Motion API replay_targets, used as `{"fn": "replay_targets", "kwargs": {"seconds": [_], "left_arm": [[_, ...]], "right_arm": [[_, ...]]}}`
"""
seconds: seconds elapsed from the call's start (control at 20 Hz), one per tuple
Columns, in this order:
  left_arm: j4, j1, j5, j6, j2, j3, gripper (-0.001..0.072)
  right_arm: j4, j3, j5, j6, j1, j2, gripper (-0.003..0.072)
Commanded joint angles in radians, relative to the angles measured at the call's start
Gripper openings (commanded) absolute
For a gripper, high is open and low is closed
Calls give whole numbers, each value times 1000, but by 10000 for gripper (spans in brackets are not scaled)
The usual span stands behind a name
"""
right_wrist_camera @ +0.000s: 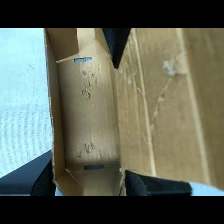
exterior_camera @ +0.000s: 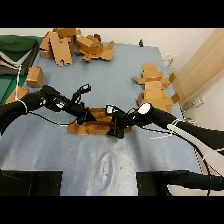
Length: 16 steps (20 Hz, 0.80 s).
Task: Fold the box.
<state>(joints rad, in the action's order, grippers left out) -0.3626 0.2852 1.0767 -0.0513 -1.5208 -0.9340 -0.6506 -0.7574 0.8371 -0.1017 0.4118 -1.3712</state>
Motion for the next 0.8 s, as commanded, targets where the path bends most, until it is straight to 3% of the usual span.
{"fn": "replay_targets", "kwargs": {"seconds": [0.0, 0.6, 0.65, 0.75], "left_arm": [[-1, 0, -2, 0, 0, -1, 14], [0, 0, -2, 0, 0, -1, 14], [0, 1, -1, 0, 0, -1, 14], [1, 2, 0, 0, 0, -1, 14]], "right_arm": [[-1, 0, 7, 0, 1, 0, 558], [-56, 0, 19, 0, 2, -1, 554], [-56, 0, 19, 0, 2, -1, 502], [-56, 0, 19, 0, 2, -1, 502]]}}
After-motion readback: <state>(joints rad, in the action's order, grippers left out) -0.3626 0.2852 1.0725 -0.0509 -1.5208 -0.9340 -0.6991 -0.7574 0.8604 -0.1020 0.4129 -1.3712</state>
